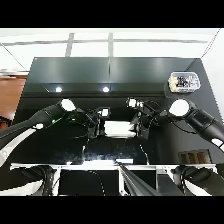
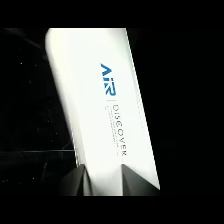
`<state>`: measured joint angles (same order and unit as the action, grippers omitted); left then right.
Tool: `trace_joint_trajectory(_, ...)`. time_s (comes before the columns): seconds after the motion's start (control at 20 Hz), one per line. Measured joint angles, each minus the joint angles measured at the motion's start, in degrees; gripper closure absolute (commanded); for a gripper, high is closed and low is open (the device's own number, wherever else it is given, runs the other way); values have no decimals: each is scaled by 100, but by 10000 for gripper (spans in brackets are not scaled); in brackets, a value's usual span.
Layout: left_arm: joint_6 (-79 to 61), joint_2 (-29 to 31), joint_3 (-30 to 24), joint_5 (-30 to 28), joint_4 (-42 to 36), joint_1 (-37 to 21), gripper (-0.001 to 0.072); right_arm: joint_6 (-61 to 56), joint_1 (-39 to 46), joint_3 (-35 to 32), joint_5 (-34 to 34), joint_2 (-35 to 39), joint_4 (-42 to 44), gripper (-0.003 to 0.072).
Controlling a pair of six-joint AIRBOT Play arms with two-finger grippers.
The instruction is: Fold the box and place the chain.
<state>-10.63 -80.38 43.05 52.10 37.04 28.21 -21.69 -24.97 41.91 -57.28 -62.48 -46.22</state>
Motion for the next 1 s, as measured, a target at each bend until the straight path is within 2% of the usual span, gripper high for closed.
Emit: trace_joint_trajectory(1.0, 4, 0, 0, 0, -2, 0, 218, -144, 0, -50, 90, -2, 35, 458)
